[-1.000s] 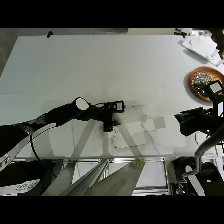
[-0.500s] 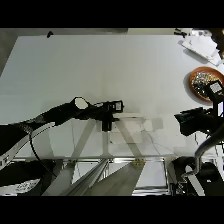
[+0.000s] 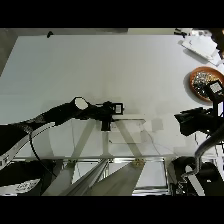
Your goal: Fold the box and place the chain.
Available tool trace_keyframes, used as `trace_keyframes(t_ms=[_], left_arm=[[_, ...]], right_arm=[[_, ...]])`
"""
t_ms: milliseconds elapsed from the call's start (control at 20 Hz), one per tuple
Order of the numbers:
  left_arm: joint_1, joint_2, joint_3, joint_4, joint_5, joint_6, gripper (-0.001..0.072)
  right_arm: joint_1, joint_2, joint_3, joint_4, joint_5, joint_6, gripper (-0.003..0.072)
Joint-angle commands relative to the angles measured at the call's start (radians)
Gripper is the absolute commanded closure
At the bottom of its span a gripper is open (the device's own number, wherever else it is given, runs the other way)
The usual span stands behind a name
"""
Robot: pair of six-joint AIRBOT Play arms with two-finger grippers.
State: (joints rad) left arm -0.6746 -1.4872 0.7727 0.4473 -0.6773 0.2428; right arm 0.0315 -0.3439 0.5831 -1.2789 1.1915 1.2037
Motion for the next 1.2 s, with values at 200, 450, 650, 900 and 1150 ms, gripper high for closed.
trace_keyframes(t_ms=[200,450,650,900,1150], left_arm=[[0.0,-0.001,0.0,-0.07,0.009,-0.003,0.07],[0.0,-0.031,0.0,-0.072,0.007,-0.011,0.0701],[0.0,-0.037,0.0,-0.073,0.008,-0.026,0.07],[0.0,-0.037,0.0,-0.073,0.007,-0.026,0.0698],[0.0,-0.037,0.0,-0.073,0.008,-0.026,0.0696]], right_arm=[[0.0,0.0,0.0,0.0,0.0,0.0,0.0387],[0.0,0.001,0.0,0.0,0.001,0.0,0.0387],[0.0,0.0,0.0,0.0,0.0,0.0,0.0387],[0.0,0.001,0.0,0.0,0.001,0.0,0.0387],[0.0,0.0,0.0,0.0,0.002,0.0,0.0387]])
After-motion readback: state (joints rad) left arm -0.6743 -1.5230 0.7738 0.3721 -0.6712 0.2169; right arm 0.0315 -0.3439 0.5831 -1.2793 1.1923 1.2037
